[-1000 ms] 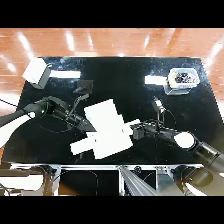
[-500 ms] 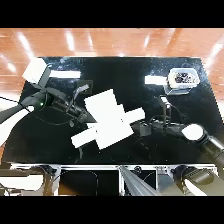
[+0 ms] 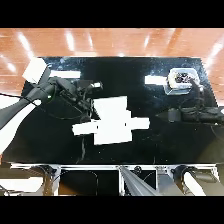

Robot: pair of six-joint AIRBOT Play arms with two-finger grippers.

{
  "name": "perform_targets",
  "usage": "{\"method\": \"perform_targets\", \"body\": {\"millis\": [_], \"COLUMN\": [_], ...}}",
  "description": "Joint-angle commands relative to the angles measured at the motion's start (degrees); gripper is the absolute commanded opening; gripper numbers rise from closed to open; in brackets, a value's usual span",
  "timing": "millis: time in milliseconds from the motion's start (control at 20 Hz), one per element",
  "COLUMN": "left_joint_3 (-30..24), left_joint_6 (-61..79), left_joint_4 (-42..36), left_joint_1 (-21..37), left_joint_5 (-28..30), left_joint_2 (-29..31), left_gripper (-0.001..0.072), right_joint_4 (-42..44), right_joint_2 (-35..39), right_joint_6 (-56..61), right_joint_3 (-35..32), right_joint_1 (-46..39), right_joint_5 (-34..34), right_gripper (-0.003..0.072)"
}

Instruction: Fold the box and place the chain.

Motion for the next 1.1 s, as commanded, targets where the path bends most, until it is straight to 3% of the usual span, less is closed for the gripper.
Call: {"method": "perform_targets", "body": {"millis": [0,200,400,750,1050], "left_joint_3": [0.39,-3.15,-9.49,-14.73,-15.61], "left_joint_6": [0.74,0.59,2.01,5.31,5.25], "left_joint_4": [5.88,4.46,2.78,0.90,1.09], "left_joint_1": [-4.87,-5.44,-5.46,-5.49,-5.46], "left_joint_5": [-4.00,-5.88,-15.21,-21.16,-19.87], "left_joint_2": [0.11,1.92,6.82,9.79,9.66], "left_gripper": [0.0015,0.0015,0.0016,0.0016,0.0019], "right_joint_4": [-2.01,-3.34,-3.17,-4.35,-6.01], "right_joint_2": [0.02,0.02,0.02,-0.09,-0.24], "right_joint_6": [-0.44,-3.30,-4.07,-14.38,-14.45], "right_joint_3": [2.67,2.67,2.67,2.62,2.62], "right_joint_1": [-5.46,-5.49,-4.96,4.76,8.72], "right_joint_5": [3.19,2.14,3.41,-1.18,-1.79], "right_gripper": [0.0719,0.0720,0.0720,0.0720,0.0719]}}
